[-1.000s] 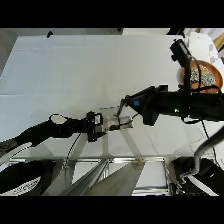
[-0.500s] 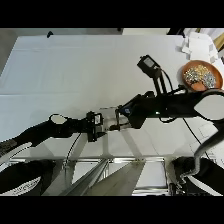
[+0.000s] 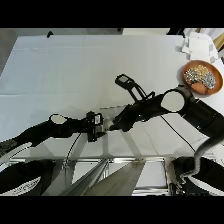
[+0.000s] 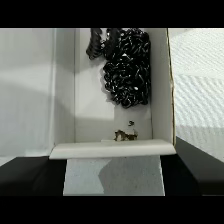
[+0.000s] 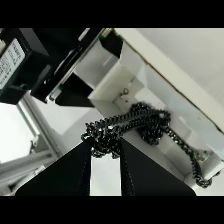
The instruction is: Fold the box and place the chain.
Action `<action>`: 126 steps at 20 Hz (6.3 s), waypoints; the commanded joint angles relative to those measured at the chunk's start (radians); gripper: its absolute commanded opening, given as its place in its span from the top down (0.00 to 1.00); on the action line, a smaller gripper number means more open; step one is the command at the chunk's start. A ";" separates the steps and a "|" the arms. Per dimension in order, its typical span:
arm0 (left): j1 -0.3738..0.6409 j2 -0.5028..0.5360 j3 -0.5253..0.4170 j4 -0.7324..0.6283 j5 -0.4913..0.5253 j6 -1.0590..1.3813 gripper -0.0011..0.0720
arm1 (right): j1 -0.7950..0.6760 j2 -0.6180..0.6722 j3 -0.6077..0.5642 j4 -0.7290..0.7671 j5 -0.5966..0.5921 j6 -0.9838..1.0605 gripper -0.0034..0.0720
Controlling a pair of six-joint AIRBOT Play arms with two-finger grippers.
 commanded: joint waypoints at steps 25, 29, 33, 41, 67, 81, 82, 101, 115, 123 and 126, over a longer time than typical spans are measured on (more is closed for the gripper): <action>0.000 0.000 0.000 0.000 0.000 0.000 0.89 | -0.433 0.051 -0.024 -0.624 0.097 0.298 0.53; 0.000 0.000 0.000 0.000 0.000 0.000 0.89 | -0.480 -0.082 -0.024 -0.650 0.008 0.315 0.50; 0.000 0.000 0.000 0.000 0.000 0.000 0.89 | -0.480 -0.214 -0.024 -0.674 -0.074 0.319 0.50; 0.000 0.000 0.000 0.000 0.000 0.000 0.89 | -0.483 -0.340 -0.024 -0.672 -0.211 0.388 0.51; 0.000 0.000 0.000 0.000 0.000 0.000 0.89 | -0.220 0.394 -0.024 -0.380 -0.004 0.098 0.94; 0.000 0.000 0.000 0.000 0.000 0.000 0.89 | 0.227 0.433 -0.023 -0.381 -0.214 0.104 0.94; 0.000 0.000 0.000 0.000 0.000 0.000 0.89 | 0.227 0.432 -0.023 -0.380 -0.228 0.105 0.94; 0.000 0.000 0.000 0.000 0.000 0.000 0.89 | 0.227 0.158 -0.023 -0.356 -0.231 0.101 0.94; 0.000 0.000 0.000 0.000 0.000 0.000 0.89 | 0.227 -0.023 -0.024 -0.326 -0.178 0.106 0.94; 0.000 0.000 0.000 0.000 0.000 0.000 0.89 | 0.227 -0.110 -0.024 -0.343 -0.150 0.211 0.80; 0.000 0.000 0.000 0.000 0.000 0.000 0.89 | 0.227 -0.109 -0.023 -0.341 -0.147 0.225 0.72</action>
